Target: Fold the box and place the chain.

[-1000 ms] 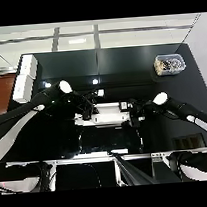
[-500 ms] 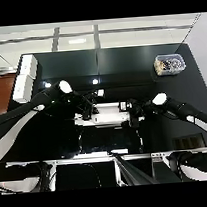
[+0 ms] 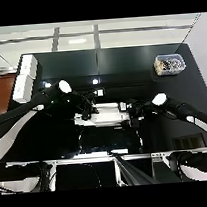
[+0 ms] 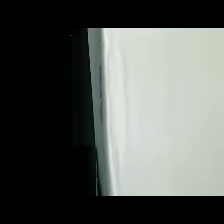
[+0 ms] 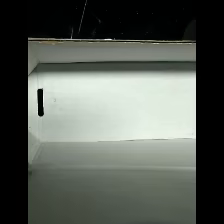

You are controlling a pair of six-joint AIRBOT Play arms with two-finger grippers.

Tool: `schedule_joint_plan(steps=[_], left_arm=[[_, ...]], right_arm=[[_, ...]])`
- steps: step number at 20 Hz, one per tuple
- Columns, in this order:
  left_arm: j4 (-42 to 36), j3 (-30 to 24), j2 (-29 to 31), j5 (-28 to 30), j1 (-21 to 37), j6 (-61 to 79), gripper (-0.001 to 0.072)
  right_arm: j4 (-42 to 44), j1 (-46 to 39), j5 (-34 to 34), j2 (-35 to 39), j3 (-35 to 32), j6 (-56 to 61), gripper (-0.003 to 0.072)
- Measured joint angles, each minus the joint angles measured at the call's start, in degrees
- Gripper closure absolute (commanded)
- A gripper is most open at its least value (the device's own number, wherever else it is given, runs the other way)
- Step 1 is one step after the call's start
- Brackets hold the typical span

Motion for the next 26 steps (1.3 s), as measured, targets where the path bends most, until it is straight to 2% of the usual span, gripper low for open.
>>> schedule_joint_plan(steps=[1,5,7,8,9,10,11,13,14,16,19,22,24,26], left_arm=[[0.2,0.2,0.3,-0.4,0.0,-0.8,0.0268],[5.0,1.9,3.6,-3.0,0.6,-9.0,-0.0006],[9.4,2.7,6.6,-5.2,1.7,-15.4,-0.0001],[11.0,2.9,8.1,-6.6,2.4,-18.6,0.0031],[12.3,3.1,9.6,-9.0,3.5,-22.6,0.0246],[12.8,3.1,10.8,-12.4,4.7,-26.8,0.0601],[12.3,2.9,11.6,-16.6,5.7,-30.5,0.0683],[6.5,0.5,12.7,-25.0,7.3,-35.9,0.0684],[1.8,-1.4,13.0,-27.4,7.4,-37.1,0.0684],[-5.3,-5.4,13.4,-27.0,6.7,-37.4,0.0684],[-14.1,-9.2,13.6,-17.5,5.0,-36.1,0.0683],[-21.0,-10.5,13.7,-2.2,4.2,-33.9,0.0683],[-22.6,-10.9,13.6,7.7,3.8,-33.2,0.0683],[-21.8,-11.1,12.6,14.7,3.7,-33.0,0.0683]], right_arm=[[0.0,0.0,-0.1,0.0,0.0,0.0,0.0154],[-0.1,0.0,0.0,0.0,0.0,0.0,0.0155],[-0.1,0.0,0.0,0.0,0.0,0.0,0.0155],[-0.2,0.0,0.1,0.0,0.0,0.0,0.0157],[-0.2,0.0,0.1,0.0,0.0,0.0,0.0315],[-0.2,0.0,0.2,0.0,0.0,0.0,0.0434],[-0.2,0.0,0.2,0.0,0.0,0.0,0.0457],[-0.3,0.0,0.3,0.0,0.0,0.0,0.0457],[-0.3,0.0,0.3,0.0,0.0,-0.1,0.0457],[-0.3,0.0,0.4,0.0,0.0,-0.1,0.0456],[-0.3,0.0,0.5,0.0,0.0,0.0,0.0456],[-0.3,0.0,0.6,0.0,0.0,0.0,0.0456],[-0.2,0.0,0.7,0.0,0.0,0.1,0.0457],[-0.2,0.0,0.7,0.0,0.0,0.1,0.0457]])
